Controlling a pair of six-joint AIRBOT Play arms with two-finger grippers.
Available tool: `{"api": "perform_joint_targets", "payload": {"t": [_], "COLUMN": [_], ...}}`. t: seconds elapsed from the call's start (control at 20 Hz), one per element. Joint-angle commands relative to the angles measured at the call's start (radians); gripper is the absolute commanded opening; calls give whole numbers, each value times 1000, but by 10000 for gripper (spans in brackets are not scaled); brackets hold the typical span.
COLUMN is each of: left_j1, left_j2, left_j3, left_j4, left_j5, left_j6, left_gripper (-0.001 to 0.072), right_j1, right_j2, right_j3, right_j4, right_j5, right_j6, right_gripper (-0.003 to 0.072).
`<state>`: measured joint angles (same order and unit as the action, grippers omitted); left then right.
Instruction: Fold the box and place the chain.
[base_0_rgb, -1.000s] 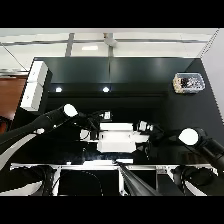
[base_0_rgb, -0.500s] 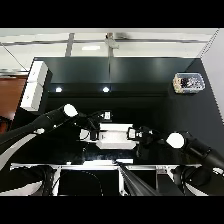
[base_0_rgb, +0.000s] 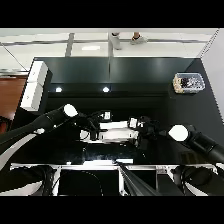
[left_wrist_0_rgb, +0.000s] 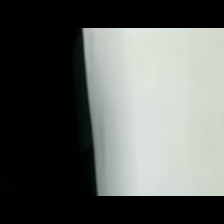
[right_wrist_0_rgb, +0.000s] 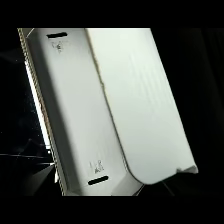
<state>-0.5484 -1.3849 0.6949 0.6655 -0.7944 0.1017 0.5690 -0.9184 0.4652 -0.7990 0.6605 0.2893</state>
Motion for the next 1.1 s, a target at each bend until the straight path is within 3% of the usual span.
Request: {"api": "perform_joint_targets", "payload": {"t": [0.0,0.3,0.55,0.75,1.05], "left_j1": [0,0,0,0,0], "left_j2": [0,0,0,0,0], "left_j3": [0,0,0,0,0], "left_j4": [0,0,0,0,0], "left_j5": [0,1,2,2,2], "left_j6": [2,2,2,2,2], "left_gripper": [29,29,29,29,29], "right_j1": [-41,-70,-68,-68,-68], "right_j2": [1,2,-45,-113,-173], "right_j3": [16,20,19,14,-32], "right_j4": [-26,-13,171,197,198], "right_j5": [32,29,102,120,35], "right_j6": [-7,-15,-206,-281,-400], "right_gripper": [661,616,617,617,617]}}
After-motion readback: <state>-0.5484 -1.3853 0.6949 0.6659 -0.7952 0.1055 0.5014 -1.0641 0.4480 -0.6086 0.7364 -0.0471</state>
